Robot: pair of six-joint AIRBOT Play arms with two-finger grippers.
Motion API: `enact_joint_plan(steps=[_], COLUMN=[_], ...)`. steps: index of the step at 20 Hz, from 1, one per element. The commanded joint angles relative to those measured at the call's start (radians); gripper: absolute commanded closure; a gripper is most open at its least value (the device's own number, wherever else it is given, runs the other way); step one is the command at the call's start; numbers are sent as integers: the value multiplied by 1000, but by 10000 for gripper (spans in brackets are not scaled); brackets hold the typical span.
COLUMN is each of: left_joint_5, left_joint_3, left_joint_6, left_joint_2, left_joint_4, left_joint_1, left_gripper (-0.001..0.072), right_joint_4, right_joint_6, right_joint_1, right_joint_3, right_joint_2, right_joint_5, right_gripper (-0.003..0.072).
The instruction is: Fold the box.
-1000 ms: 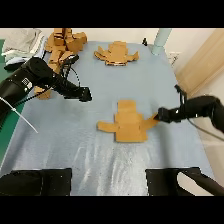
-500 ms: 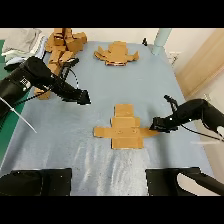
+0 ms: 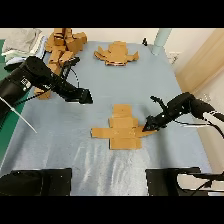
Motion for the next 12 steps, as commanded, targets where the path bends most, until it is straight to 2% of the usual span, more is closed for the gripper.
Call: enact_joint_plan(steps=[1,3,7,9,12], left_joint_5=[2,-22,-88,-82,-34], left_joint_3=[0,-1,-21,-23,-22], left_joint_6=[38,45,109,130,180], left_joint_2=[-7,-35,-143,-199,-292], left_joint_4=[-11,-14,-146,-160,-209], left_joint_1=[3,22,72,67,47], left_gripper=[59,59,59,59,59], right_joint_4=[84,122,121,118,114], right_joint_6=[-103,-142,-121,-90,-72], right_joint_1=[43,78,171,213,259], right_joint_3=[5,-20,-191,-252,-267], right_joint_2=[-9,34,266,340,354], right_joint_5=[-5,39,292,336,336], right_gripper=[684,685,685,685,684])
